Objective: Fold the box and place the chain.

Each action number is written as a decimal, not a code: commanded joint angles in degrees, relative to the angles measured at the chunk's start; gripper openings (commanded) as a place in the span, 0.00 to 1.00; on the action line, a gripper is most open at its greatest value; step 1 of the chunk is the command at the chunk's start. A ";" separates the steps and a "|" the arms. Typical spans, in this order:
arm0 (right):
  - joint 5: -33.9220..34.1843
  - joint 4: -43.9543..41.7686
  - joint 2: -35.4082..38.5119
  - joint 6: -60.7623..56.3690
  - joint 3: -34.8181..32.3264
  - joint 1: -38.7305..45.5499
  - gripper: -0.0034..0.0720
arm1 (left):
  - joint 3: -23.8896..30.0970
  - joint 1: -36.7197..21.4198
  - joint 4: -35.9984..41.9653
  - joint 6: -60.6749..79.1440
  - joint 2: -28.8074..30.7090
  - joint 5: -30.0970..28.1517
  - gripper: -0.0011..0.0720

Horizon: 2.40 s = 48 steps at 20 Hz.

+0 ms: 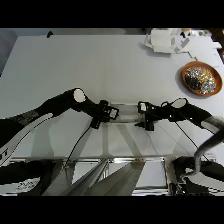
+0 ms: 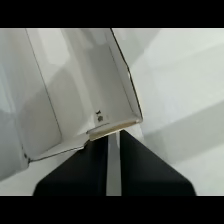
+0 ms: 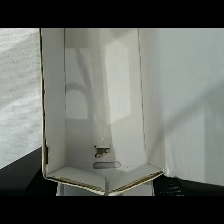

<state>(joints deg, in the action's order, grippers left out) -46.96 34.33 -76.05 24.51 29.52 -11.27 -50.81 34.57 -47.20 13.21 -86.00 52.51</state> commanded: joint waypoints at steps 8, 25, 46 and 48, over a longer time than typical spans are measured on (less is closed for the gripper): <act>-0.02 0.00 0.04 0.00 -0.02 0.02 0.41 | 0.02 1.36 2.97 -4.68 -0.31 -5.25 0.19; -0.02 0.00 0.04 0.00 -0.02 0.02 0.41 | 0.02 4.35 3.13 -9.92 0.22 -4.50 0.37; -0.02 0.00 0.04 0.00 -0.02 0.02 0.41 | 2.47 -15.06 -7.23 -77.94 6.51 12.20 0.02; -0.02 0.00 0.04 0.00 -0.02 0.02 0.41 | 2.47 -14.21 -2.51 -77.96 3.02 10.25 0.02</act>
<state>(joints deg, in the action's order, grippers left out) -46.96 34.33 -76.01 24.51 29.52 -11.25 -48.58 20.03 -55.53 -62.35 -78.41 65.28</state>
